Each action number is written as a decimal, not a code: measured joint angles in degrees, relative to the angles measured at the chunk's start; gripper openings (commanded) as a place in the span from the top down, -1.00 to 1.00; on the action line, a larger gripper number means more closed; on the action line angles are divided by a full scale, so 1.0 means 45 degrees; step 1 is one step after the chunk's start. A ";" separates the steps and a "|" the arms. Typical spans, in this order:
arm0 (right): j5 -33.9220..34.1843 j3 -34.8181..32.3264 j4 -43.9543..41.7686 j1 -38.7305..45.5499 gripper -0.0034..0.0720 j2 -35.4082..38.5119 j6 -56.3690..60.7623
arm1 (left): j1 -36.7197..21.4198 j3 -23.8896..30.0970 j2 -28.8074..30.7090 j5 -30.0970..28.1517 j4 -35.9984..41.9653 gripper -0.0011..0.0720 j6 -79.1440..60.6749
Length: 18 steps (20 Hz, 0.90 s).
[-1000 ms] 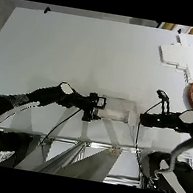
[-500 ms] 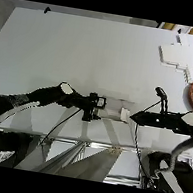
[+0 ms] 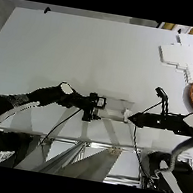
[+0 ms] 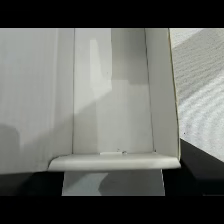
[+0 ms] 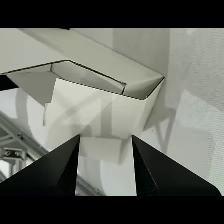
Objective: Fold the box and place the chain.
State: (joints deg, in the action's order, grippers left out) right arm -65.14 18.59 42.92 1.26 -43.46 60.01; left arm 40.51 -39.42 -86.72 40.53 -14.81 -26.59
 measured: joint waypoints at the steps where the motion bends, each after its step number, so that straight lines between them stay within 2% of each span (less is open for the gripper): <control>1: 0.0049 0.0039 0.0238 -0.0238 -0.12 0.0005 0.0282 | 0.0000 0.0000 0.0000 0.0000 -0.0005 0.28 0.0005; 2: 0.0185 0.0087 0.0559 -0.0593 -0.29 0.0010 0.0724 | -0.0005 0.0000 0.0000 0.0000 0.0000 0.28 0.0005; 3: 0.0359 0.0131 0.0879 -0.0991 -0.31 0.0015 0.1229 | 0.0000 0.0000 0.0000 0.0000 0.0000 0.28 0.0005; 9: 0.2293 0.0923 0.2652 -0.3740 -0.30 -0.0078 0.5323 | 0.0000 0.0000 0.0000 0.0000 0.0000 0.28 0.0005; 15: 0.3162 0.1860 0.5440 -0.6305 -0.17 -0.1219 1.0151 | 0.0000 0.0000 0.0000 0.0000 0.0000 0.28 0.0005; 18: 0.3293 0.2283 0.6669 -0.7247 -0.02 -0.1880 1.2012 | 0.0000 0.0000 0.0000 0.0000 0.0000 0.28 0.0010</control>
State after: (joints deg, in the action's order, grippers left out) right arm -50.33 28.86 72.93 -31.35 -51.92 114.06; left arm 40.51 -39.42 -86.72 40.53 -14.81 -26.55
